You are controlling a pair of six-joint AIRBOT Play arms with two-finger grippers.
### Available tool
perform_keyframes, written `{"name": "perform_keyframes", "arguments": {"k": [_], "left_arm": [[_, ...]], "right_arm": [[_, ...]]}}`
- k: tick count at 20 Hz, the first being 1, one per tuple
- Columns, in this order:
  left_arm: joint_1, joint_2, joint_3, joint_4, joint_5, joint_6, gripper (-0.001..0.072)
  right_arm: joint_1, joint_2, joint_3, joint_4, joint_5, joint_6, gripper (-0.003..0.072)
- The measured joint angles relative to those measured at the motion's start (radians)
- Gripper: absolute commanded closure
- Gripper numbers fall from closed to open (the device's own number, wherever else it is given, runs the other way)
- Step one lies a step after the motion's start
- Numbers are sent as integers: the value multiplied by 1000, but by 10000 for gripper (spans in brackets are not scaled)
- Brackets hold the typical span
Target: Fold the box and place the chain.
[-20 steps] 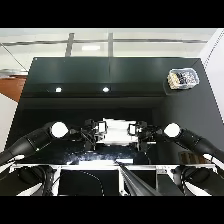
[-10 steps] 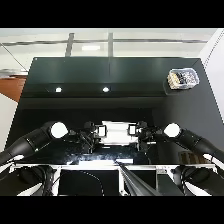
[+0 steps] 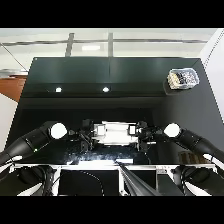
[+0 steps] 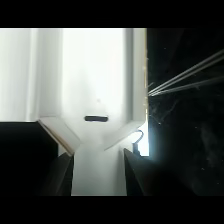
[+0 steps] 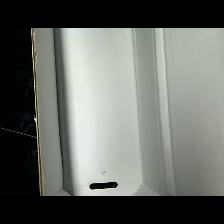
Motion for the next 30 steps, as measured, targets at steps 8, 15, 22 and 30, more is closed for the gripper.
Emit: {"name": "perform_keyframes", "arguments": {"k": [8, 15, 22, 30], "left_arm": [[-1, -31, 0, -146, 36, 3, 558], [-38, -66, 0, -235, 114, 13, 617], [-71, -92, 0, -251, 137, 13, 520], [-74, -95, 0, -250, 137, 13, 329]], "right_arm": [[0, 0, 0, 0, 0, 0, 205], [0, 0, 0, 0, -1, 0, 205], [0, 0, 0, 0, -1, 0, 205], [0, 0, 0, 0, -1, 0, 205]]}}
